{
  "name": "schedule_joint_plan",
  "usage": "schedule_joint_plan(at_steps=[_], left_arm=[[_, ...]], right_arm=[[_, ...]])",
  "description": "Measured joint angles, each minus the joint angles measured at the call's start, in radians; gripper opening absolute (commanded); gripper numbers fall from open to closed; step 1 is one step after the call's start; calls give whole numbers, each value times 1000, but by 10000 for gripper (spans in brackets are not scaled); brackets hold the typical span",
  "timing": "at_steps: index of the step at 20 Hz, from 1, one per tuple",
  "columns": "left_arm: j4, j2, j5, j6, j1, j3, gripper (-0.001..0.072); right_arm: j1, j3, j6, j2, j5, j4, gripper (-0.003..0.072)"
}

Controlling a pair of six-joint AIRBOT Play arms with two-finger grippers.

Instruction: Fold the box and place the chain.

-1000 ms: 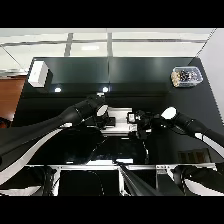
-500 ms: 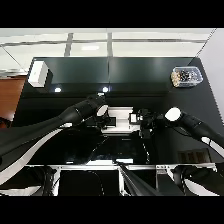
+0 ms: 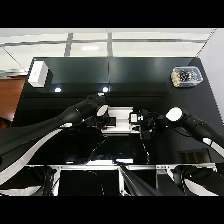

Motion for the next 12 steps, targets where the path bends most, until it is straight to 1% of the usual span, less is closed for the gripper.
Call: schedule_joint_plan(at_steps=[7, 12], left_arm=[[-1, 0, -2, 0, -1, 0, 29], [-13, 0, 0, -2, -1, 0, 29]], right_arm=[[1, 0, 2, -30, -26, 127, 171], [13, 0, -2, -46, -48, 170, 171]])
